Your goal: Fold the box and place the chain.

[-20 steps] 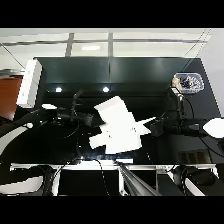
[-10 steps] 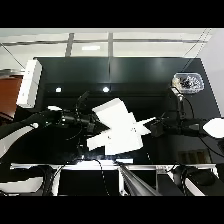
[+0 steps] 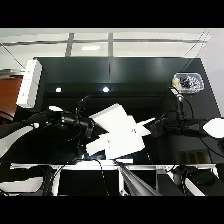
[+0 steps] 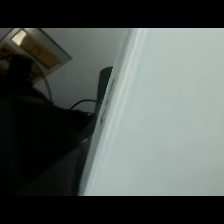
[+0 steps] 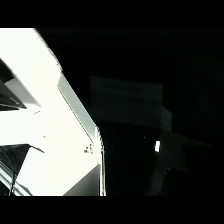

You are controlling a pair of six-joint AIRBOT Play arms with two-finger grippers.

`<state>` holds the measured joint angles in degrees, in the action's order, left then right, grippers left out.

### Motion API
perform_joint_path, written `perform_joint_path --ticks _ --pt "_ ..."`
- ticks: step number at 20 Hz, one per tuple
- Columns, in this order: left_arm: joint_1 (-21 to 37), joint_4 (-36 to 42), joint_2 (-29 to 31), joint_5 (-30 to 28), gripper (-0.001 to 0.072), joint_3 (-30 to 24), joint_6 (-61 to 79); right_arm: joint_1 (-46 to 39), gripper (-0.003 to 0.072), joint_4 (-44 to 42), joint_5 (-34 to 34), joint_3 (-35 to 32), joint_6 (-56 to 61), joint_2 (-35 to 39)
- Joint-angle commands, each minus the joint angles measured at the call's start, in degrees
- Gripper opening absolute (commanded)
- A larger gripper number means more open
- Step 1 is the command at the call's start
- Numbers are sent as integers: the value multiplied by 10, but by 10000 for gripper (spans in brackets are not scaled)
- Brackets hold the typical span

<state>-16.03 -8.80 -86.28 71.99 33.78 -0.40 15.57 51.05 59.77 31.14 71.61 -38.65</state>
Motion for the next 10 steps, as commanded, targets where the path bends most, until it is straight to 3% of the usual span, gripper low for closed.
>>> perform_joint_path --ticks 1,2,3,4,6,8,10 --pt "0 -12 0 -4 131 4 2 0 19 0 7 0 0 0" --pt "0 -11 0 -4 114 6 2 0 19 0 8 0 0 0" --pt "0 -11 0 -4 26 8 3 0 19 0 7 0 2 0" --pt "0 -13 0 -5 28 10 9 -1 74 0 4 0 4 0" --pt "0 -12 0 -5 27 16 9 -16 692 12 4 2 5 0" --pt "-1 -16 1 -4 25 24 2 -51 703 57 23 27 4 1" --pt "-8 -71 9 -3 23 43 2 -95 703 117 46 81 3 1"
